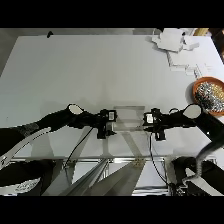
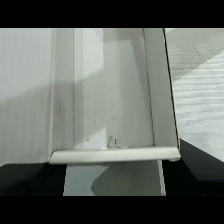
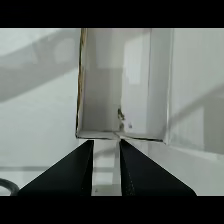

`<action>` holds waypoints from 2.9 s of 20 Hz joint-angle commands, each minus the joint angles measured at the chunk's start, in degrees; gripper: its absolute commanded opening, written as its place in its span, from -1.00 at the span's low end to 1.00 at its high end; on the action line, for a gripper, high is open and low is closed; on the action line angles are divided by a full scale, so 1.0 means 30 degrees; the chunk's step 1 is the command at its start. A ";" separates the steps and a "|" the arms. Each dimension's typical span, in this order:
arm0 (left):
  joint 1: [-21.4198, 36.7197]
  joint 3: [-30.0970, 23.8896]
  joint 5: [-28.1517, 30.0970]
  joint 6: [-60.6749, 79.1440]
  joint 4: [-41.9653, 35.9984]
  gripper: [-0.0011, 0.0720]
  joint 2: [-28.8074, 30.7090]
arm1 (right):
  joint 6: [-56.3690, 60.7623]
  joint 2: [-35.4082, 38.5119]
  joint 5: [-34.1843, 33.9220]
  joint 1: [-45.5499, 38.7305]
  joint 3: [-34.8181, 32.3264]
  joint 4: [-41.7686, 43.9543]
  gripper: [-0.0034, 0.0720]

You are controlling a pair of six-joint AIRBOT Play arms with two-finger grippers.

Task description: Fold the box and place the chain.

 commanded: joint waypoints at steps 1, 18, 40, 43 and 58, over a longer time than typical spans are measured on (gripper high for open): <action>0.0000 -0.0007 0.0000 0.0000 -0.0007 -0.06 0.0000 | -0.0714 -0.1035 0.0095 0.0000 -0.0022 0.2820 -0.44; 0.0000 -0.0007 0.0000 0.0000 -0.0007 -0.06 0.0000 | 1.3624 0.6696 0.1741 -0.0634 -0.0619 -0.2922 -0.85; 0.0000 -0.0007 0.0000 0.0000 -0.0007 -0.06 0.0000 | 2.0531 -0.2069 0.1770 -0.5217 -0.1290 -0.0612 -0.85; 0.0000 -0.0007 -0.0007 0.0000 -0.0007 -0.06 0.0000 | 2.0465 -0.1734 0.2288 -0.5020 -0.1290 0.0240 -0.85; 0.0000 -0.0007 0.0000 0.0000 -0.0007 -0.06 0.0000 | 2.0567 0.1290 0.1770 -0.3111 -0.1311 0.3169 -0.14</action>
